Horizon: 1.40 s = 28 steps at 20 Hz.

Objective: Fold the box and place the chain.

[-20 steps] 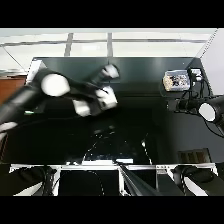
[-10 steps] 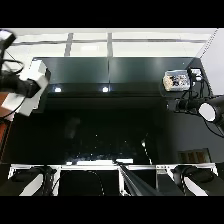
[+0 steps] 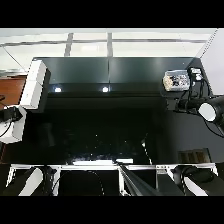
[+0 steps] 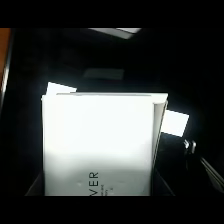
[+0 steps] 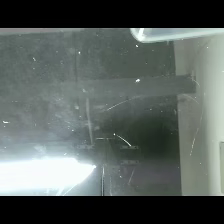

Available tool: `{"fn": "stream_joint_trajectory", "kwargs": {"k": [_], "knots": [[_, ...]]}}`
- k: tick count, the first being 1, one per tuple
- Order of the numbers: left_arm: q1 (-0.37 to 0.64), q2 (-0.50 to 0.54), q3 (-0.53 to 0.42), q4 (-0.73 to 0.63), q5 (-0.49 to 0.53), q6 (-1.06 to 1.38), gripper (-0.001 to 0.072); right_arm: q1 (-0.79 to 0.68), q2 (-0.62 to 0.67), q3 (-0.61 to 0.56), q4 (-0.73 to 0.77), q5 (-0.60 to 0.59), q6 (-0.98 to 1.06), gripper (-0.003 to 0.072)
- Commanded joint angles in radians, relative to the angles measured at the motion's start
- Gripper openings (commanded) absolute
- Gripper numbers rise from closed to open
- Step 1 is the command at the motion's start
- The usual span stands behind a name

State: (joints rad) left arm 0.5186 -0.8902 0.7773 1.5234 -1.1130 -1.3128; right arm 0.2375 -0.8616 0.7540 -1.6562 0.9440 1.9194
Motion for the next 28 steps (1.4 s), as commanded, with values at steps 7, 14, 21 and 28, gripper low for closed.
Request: {"fn": "stream_joint_trajectory", "kwargs": {"k": [7, 14, 21, 28], "knots": [[0.048, -0.179, -0.044, -0.129, 0.172, 0.254, 0.0159, 0.000, 0.000, 0.000, 0.033, -0.007, 0.002, 0.0013], [0.041, -0.277, -0.016, -0.173, 0.261, 0.263, 0.0159, 0.000, 0.000, 0.000, 0.034, -0.007, 0.015, 0.0013], [0.025, -0.361, 0.031, -0.186, 0.283, 0.304, 0.0160, 0.000, 0.000, 0.000, 0.053, -0.008, 0.015, 0.0013], [-0.054, -0.364, 0.059, -0.187, 0.276, 0.279, 0.0713, 0.000, 0.000, 0.000, 0.078, -0.007, 0.015, 0.0013]]}}
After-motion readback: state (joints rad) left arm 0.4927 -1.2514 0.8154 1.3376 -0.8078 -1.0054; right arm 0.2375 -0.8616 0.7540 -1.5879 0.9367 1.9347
